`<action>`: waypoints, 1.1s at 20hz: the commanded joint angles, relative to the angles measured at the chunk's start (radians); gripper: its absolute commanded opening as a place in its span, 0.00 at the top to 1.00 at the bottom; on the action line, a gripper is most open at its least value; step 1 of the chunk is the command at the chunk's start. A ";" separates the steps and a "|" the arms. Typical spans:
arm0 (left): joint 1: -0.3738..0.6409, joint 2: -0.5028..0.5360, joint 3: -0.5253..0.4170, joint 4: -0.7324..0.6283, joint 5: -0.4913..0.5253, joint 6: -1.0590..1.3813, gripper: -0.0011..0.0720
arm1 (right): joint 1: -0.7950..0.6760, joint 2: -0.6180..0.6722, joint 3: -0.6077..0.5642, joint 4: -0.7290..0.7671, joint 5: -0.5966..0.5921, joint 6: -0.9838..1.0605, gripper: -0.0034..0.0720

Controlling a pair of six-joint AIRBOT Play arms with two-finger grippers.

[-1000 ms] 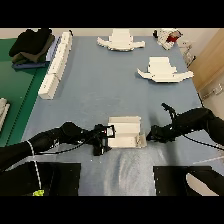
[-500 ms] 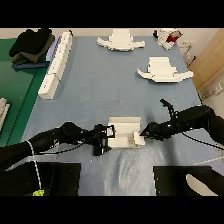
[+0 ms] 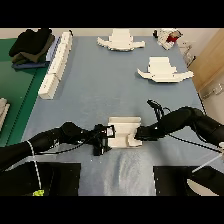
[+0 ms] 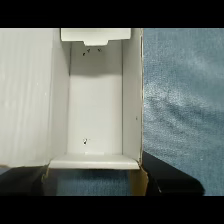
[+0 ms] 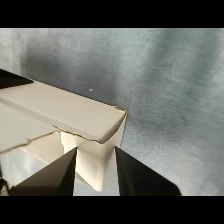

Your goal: Fold the box.

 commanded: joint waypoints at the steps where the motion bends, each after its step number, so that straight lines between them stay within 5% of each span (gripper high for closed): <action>1: 0.000 0.000 0.000 0.000 0.000 0.000 0.38 | 0.168 -0.031 0.082 -0.288 0.007 0.350 0.44; 6: 0.000 0.000 0.000 0.000 0.000 0.000 0.38 | 0.384 -0.204 0.249 -0.547 -0.172 0.666 0.44; 14: 0.000 0.000 0.000 0.000 0.000 0.000 0.38 | 0.456 -0.338 0.316 -0.586 -0.198 0.773 0.51; 16: 0.000 0.000 0.000 0.000 0.000 0.000 0.38 | 0.456 -0.338 0.315 -0.600 -0.199 0.780 0.61; 19: 0.000 0.000 0.000 0.000 0.000 0.000 0.37 | 0.456 -0.338 0.315 -0.599 -0.199 0.779 0.95; 22: 0.000 0.000 0.000 0.000 0.000 0.000 0.37 | 0.461 -0.338 0.315 -0.592 -0.206 0.779 0.95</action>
